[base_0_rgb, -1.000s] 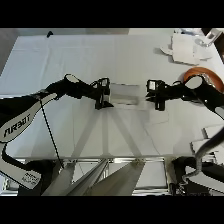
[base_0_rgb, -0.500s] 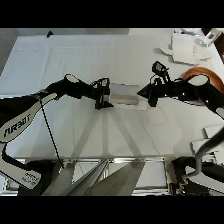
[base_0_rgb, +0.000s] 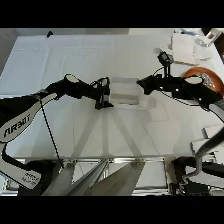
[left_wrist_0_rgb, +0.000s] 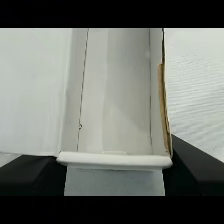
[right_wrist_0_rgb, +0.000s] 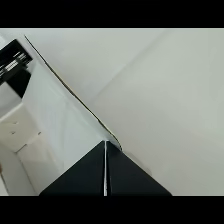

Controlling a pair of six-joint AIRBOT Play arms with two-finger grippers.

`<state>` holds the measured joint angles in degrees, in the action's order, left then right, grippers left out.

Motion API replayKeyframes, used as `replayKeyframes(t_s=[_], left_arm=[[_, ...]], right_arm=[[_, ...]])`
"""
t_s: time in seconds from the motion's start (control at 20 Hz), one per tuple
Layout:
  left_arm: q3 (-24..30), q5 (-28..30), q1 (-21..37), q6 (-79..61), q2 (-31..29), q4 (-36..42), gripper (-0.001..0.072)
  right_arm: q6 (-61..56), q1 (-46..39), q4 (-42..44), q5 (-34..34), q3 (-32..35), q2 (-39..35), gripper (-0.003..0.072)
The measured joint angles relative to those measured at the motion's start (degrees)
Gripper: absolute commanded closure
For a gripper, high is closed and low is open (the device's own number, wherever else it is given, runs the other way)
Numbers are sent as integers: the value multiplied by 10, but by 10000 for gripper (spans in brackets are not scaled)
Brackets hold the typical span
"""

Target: Fold the box and place the chain.

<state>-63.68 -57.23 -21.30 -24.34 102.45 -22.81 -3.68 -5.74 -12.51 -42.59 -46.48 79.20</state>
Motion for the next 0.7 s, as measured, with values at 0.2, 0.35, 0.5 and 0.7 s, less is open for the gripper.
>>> replayKeyframes(t_s=[0.2, 0.35, 0.5, 0.7], left_arm=[[0, 0, 0, 4, 0, 1, 394], [0, 1, -1, 11, 0, 1, 394], [0, 3, -2, 15, 0, 2, 394], [0, 4, -2, 17, 0, 3, 394]], right_arm=[[5, 0, 12, 31, -2, 23, 683], [6, 5, 15, 41, -3, 42, 683], [10, 23, 15, 43, -3, 55, 683], [14, 46, -16, 54, -4, 62, 682]])
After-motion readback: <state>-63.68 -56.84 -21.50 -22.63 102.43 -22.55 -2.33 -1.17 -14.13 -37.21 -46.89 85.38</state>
